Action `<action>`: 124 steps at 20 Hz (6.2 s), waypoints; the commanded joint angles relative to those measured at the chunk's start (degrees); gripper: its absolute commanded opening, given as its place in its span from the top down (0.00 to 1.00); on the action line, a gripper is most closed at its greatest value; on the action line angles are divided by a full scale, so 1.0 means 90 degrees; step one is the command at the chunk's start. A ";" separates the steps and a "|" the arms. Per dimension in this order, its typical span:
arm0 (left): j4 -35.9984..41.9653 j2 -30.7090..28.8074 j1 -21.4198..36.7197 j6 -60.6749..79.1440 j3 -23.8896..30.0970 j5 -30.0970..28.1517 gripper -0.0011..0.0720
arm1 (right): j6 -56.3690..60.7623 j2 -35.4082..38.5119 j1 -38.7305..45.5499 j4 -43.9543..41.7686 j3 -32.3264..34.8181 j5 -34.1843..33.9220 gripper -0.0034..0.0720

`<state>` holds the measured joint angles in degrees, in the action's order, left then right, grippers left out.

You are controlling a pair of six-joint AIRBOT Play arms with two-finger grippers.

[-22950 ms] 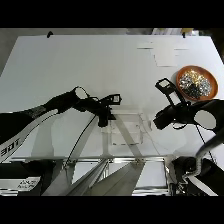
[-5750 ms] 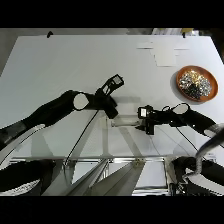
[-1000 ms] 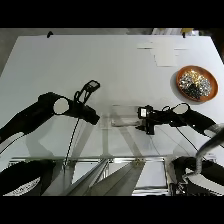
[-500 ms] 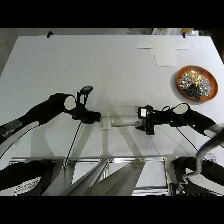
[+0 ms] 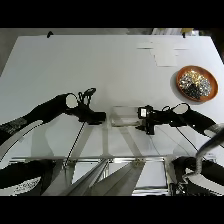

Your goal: Fold the box and place the chain.

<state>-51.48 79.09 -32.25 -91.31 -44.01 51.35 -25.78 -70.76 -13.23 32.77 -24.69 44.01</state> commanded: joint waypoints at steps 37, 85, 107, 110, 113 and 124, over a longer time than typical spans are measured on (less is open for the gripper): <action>0.0843 -0.0631 -0.0410 0.1141 -0.0019 -0.0114 0.60 | 0.0000 0.0005 -0.0002 0.0000 0.0002 0.0005 0.60; -0.2963 0.1729 -0.2076 -0.5549 -0.2871 0.1525 0.62 | 0.0000 0.0005 -0.0002 0.0000 0.0002 0.0010 0.60; -0.3002 0.1911 -0.2217 -0.5282 -0.2871 0.1540 0.92 | 0.0000 0.0005 -0.0002 -0.0002 0.0002 0.0010 0.60; -0.2999 0.1909 -0.2217 -0.5236 -0.2871 0.1540 0.98 | 0.0000 0.0005 -0.0002 -0.0002 0.0002 0.0010 0.60; -0.2997 0.1834 -0.2191 -0.5195 -0.2871 0.1559 0.93 | 0.0000 0.0005 -0.0002 0.0000 0.0002 0.0010 0.60; -0.2953 0.0527 -0.1632 -0.1831 -0.2871 0.2412 0.20 | 0.0000 0.0005 -0.0002 -0.0002 0.0002 0.0010 0.60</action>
<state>-78.11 87.33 -48.51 -118.74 -69.80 68.62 -25.80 -70.74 -13.21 32.77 -24.69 44.07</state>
